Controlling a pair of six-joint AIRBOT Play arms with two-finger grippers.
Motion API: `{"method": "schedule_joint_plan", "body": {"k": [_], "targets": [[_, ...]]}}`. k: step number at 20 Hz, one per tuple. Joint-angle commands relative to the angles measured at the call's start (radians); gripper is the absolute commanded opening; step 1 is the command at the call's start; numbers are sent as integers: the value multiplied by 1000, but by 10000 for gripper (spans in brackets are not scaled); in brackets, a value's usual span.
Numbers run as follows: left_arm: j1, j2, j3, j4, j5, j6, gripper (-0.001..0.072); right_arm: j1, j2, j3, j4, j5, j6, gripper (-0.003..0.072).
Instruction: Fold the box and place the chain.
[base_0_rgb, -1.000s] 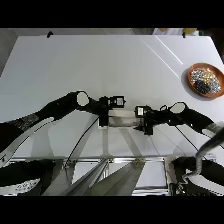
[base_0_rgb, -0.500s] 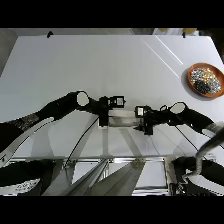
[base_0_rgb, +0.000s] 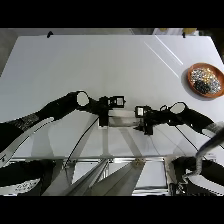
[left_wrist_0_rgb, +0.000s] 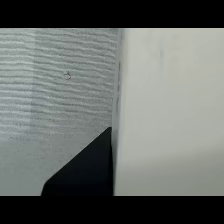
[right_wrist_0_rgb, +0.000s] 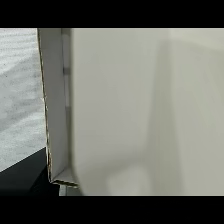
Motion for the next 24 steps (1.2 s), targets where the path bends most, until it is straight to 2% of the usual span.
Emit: {"method": "schedule_joint_plan", "body": {"k": [1,3,4,6,7,9,11,14,16,17,18,21,22,24], "targets": [[-1,-1,0,0,-5,0,11,0,0,0,0,0,0,292],[-1,0,0,0,-10,0,14,0,0,0,0,0,0,292],[-1,3,0,0,-19,0,86,0,0,0,0,0,0,292],[1,21,0,13,-43,0,419,0,0,0,0,0,0,292],[3,34,0,24,-48,-1,470,0,0,0,-1,0,0,292],[3,68,0,64,-57,-2,478,0,0,0,0,0,0,292],[3,109,0,110,-64,-39,537,0,0,0,0,0,0,292],[3,173,0,227,-81,-164,537,0,0,0,0,0,0,292],[3,225,0,325,-120,-252,533,0,0,0,0,0,0,292],[2,256,0,365,-137,-296,501,0,0,0,0,0,0,292],[2,288,0,382,-151,-330,423,0,0,0,0,0,0,292],[-11,387,0,360,-227,-352,61,0,0,0,0,0,0,292],[-24,406,0,334,-260,-353,5,0,0,0,0,0,0,292],[-72,412,0,275,-305,-366,3,0,0,0,0,0,0,292]]}}
